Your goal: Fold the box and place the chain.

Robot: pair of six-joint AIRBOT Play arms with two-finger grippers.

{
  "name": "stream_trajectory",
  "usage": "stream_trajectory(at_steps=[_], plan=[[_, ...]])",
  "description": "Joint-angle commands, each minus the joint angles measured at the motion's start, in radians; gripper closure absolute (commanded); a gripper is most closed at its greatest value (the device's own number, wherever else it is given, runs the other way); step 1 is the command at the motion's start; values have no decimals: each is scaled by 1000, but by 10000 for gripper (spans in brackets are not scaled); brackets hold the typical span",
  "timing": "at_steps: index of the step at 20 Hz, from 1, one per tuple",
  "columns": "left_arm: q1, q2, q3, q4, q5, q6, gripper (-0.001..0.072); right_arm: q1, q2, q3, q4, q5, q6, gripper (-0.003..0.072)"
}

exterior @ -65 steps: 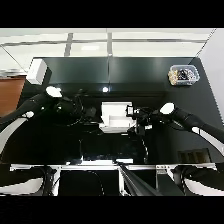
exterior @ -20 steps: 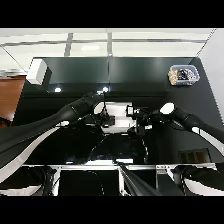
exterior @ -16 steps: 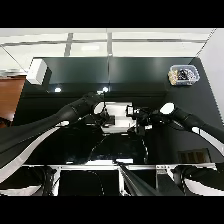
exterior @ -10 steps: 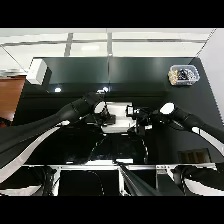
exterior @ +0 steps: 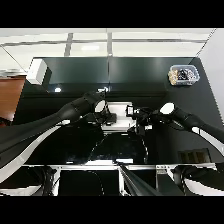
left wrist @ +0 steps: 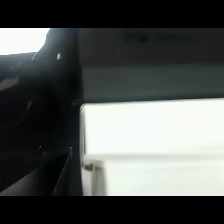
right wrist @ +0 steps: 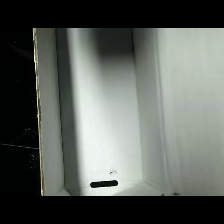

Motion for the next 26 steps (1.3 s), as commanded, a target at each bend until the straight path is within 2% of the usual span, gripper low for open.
stream_trajectory(at_steps=[1, 2, 4, 6, 22, 23, 24, 25, 26], plan=[[2, -1, 4, 26, -6, -1, 307, 1, 0, 0, 0, 0, 2, 516], [2, -1, 4, 31, -13, -2, 317, 1, 0, 0, 0, 0, 2, 515], [2, -2, 4, 41, -20, -2, 563, 1, 0, 0, 1, 0, 2, 516], [2, -8, 4, 37, -24, -2, 686, 1, 0, 0, 0, 0, 2, 516], [-5, -14, 4, 23, -28, 6, 685, 1, 0, 0, 39, 4, 2, 514], [-5, -14, 4, 23, -29, 6, 686, 1, 2, 0, 39, 5, 13, 457], [-5, -14, 4, 23, -32, 6, 686, 1, 5, 0, 38, 10, 34, 111], [-5, -14, 4, 23, -36, 6, 686, 1, 10, 0, 32, 16, 60, -34], [-5, -14, 4, 23, -42, 6, 686, 1, 21, 0, -8, 30, 98, -34]])
